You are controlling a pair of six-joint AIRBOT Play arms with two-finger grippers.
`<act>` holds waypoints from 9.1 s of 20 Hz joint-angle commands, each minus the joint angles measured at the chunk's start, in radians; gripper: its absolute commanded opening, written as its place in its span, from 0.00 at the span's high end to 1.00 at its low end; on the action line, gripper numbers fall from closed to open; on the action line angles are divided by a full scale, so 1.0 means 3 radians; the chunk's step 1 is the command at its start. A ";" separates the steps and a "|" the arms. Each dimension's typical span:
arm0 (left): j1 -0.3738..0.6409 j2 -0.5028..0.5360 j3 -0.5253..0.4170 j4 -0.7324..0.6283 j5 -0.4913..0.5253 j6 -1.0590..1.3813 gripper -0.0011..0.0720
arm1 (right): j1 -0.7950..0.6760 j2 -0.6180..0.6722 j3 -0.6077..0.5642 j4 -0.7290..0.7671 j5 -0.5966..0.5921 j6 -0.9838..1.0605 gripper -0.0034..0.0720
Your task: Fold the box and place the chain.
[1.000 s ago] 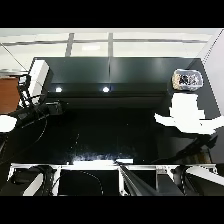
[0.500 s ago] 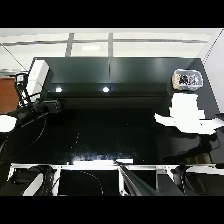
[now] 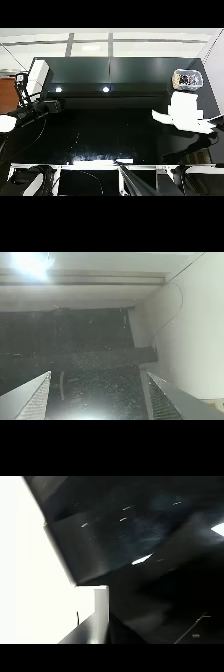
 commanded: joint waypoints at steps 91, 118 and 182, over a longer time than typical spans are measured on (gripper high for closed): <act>-0.0600 -0.2968 0.1118 -0.1518 -0.2509 0.2459 0.94 | 0.4101 0.2075 -0.2333 0.2441 -0.2260 -0.1013 0.02; -0.1386 -0.2309 0.1534 -0.0326 -0.1481 0.3092 0.94 | 0.3691 0.2207 -0.1649 0.0587 -0.1377 -0.2621 0.02; -0.1596 -0.2527 0.1507 -0.0070 -0.1457 0.3344 0.94 | 0.5061 0.2009 -0.1940 0.0837 -0.2508 -0.2691 0.00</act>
